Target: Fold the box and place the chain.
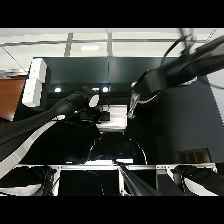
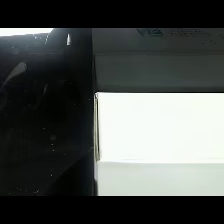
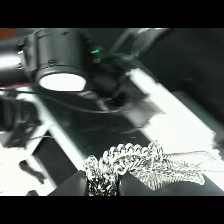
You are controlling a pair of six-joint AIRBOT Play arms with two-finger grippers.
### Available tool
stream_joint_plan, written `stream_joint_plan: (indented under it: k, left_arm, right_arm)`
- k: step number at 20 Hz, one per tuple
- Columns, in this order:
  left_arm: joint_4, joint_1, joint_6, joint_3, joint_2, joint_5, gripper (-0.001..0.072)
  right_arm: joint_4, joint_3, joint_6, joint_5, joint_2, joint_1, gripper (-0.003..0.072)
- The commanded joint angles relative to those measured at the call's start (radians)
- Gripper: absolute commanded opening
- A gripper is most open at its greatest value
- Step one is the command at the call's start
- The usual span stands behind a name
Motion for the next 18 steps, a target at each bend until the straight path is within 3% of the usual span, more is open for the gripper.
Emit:
stream_joint_plan:
  k: [1,6,10,18]
  left_arm:
    - [0.001,0.0,0.0,0.0,0.0,0.0,0.003]
    - [0.001,0.0,0.0,0.0,0.0,0.0,0.003]
    - [0.001,0.0,0.0,0.0,0.0,0.0,0.003]
    - [0.003,0.0,0.0,0.0,0.0,0.0,0.003]
  right_arm:
    - [0.097,-0.155,-0.028,-0.162,-0.001,0.045,0.0015]
    - [0.061,-0.291,-0.033,-0.254,-0.001,0.049,0.0015]
    - [-0.117,-0.412,0.034,-0.304,-0.001,0.043,0.0015]
    - [0.029,-0.449,0.025,-0.449,-0.034,0.094,0.0016]
